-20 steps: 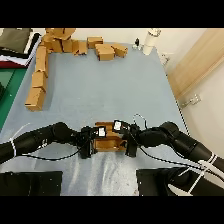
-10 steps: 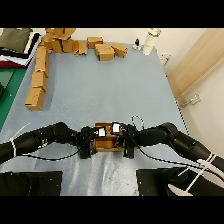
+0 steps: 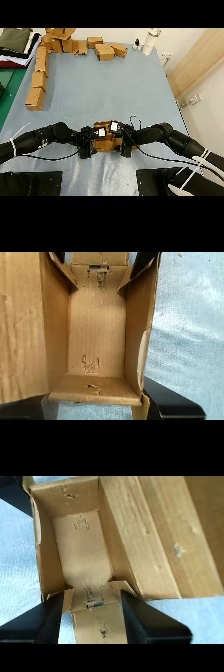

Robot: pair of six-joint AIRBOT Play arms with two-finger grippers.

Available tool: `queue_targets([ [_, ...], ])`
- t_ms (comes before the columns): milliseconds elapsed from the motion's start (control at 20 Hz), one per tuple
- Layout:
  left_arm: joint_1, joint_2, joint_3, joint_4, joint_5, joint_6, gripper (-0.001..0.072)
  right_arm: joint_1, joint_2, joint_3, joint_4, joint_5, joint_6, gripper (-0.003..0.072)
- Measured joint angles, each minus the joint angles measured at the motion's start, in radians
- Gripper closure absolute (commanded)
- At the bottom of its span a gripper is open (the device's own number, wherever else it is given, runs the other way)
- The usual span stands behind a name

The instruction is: Fold the box.

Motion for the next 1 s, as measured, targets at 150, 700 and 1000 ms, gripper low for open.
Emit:
queue_targets([
  [150,0.0,0.0,0.0,-0.002,0.0,-0.002,0.0238,0.0,0.008,0.015,-0.011,-0.055,0.082,0.0683],
  [700,0.0,0.0,0.0,-0.002,0.001,-0.002,0.0238,-0.254,0.199,0.108,-0.547,-0.424,1.134,0.0684],
  [1000,0.0,0.0,0.0,-0.001,0.0,-0.001,0.0238,-0.428,0.162,-0.011,-0.365,-0.348,1.164,0.0684],
])
